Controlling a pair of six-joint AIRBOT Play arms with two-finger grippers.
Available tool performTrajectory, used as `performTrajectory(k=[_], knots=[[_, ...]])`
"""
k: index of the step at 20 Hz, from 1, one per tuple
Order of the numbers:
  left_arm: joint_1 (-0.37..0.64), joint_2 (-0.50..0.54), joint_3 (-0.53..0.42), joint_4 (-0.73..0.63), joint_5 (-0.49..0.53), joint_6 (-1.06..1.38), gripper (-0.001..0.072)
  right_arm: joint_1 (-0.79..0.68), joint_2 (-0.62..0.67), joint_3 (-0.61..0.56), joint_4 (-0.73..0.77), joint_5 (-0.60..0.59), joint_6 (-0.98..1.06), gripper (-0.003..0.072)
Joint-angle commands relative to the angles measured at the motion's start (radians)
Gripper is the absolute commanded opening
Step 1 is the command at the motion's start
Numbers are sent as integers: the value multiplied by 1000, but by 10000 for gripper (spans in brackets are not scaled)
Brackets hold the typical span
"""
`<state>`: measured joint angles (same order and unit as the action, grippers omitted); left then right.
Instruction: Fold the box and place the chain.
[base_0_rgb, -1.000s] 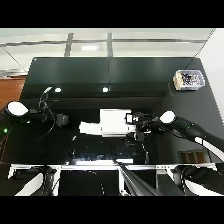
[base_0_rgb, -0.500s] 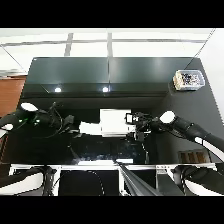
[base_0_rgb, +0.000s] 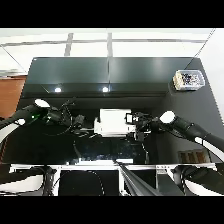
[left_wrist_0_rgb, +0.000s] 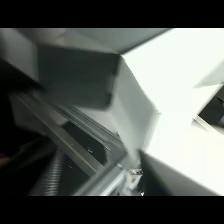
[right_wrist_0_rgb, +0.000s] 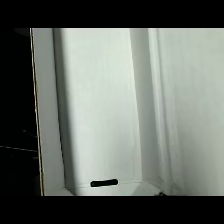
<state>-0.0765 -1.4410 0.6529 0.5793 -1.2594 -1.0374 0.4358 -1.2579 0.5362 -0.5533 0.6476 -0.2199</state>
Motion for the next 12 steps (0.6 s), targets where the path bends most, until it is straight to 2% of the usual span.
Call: performTrajectory(k=[1, 5, 9, 10, 11, 12], knots=[[0, -4, 31, -15, -77, 20, 632, 1, 0, 0, 0, 0, 0, 190], [-53, -4, 84, -14, -75, 8, 632, 1, 0, 0, 0, 0, 0, 189], [-149, -4, 152, 16, -18, -98, 618, 1, 0, 0, 0, 0, 0, 190], [-172, -4, 176, 56, -13, -132, 617, 1, 0, 0, 0, 0, 0, 189], [-193, -4, 200, 117, -6, -188, 567, 1, 0, 0, 0, 0, 0, 189], [-212, -4, 224, 179, -4, -238, 551, 1, 0, 0, 0, 0, 0, 190]])
